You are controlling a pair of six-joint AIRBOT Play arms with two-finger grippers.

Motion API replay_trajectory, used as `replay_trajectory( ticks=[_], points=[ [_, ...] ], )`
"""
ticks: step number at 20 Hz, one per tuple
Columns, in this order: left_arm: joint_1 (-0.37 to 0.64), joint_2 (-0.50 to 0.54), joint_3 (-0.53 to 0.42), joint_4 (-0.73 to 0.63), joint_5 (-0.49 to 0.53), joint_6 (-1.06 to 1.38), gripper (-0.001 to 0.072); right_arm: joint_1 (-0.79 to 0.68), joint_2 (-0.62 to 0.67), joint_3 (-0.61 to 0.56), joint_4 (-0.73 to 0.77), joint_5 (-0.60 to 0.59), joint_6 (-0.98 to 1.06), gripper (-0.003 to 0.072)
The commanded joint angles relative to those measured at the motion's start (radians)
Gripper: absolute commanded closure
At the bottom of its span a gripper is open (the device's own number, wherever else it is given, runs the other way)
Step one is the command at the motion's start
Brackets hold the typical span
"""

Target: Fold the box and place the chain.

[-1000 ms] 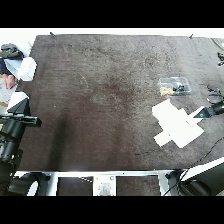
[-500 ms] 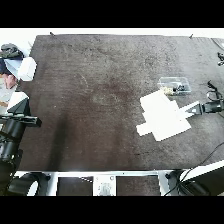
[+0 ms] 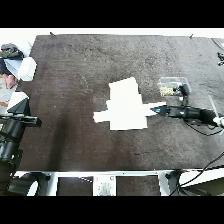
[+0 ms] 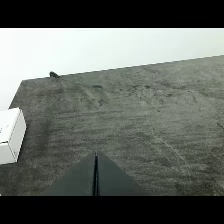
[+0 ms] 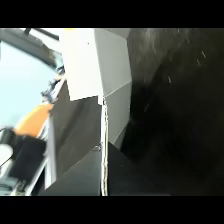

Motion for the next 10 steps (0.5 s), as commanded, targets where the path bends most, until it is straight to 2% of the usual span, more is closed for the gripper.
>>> replay_trajectory(
  ticks=[1, 3, 7, 10],
  points=[
    [0.000, 0.000, 0.001, 0.000, 0.000, 0.000, 0.0698, 0.216, 0.069, -0.075, 0.188, -0.304, -0.019, 0.0699],
    [0.000, 0.000, 0.001, 0.000, 0.000, 0.000, 0.0698, 0.302, 0.107, -0.075, 0.210, -0.509, 0.062, 0.0699],
    [0.000, 0.000, 0.001, 0.000, -0.029, 0.000, 0.0698, 0.398, 0.177, -0.074, 0.212, -0.782, 0.122, 0.0699],
    [0.000, 0.000, 0.001, 0.000, -0.059, -0.003, 0.0698, 0.433, 0.205, -0.074, 0.219, -0.852, 0.151, 0.0699]
  ],
)
